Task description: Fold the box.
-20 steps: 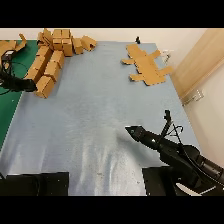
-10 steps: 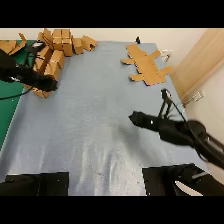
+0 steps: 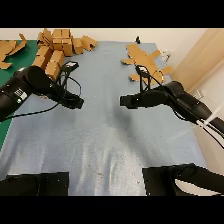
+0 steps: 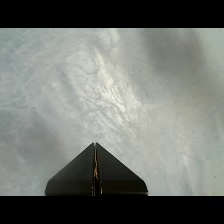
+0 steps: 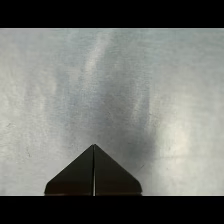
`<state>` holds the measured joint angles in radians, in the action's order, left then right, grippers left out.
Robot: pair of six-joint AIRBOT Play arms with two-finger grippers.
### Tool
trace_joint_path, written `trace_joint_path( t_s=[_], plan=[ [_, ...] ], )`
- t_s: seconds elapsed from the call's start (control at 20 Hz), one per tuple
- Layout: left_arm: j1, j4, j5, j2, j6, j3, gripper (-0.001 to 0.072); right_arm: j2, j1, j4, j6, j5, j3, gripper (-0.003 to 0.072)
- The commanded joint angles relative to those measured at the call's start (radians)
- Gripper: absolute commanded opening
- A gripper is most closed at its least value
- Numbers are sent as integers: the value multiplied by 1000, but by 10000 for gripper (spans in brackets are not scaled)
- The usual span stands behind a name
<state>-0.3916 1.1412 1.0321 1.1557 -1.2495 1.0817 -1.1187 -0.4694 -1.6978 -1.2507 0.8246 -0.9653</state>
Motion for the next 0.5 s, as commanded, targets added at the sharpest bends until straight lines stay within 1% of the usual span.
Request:
trace_joint_path(
  t_s=[0.0, 0.1, 0.45],
  plan=[
    [-39, 3, -29, -2, -34, -20, 11, -51, 2, -13, -60, 27, -41, 3],
    [-39, 3, -2, -2, -31, -20, 11, -50, 2, -11, -60, 48, -41, 3],
    [-39, 3, -3, -2, -31, -20, 11, -50, 2, -11, -60, 49, -41, 3]
  ],
)
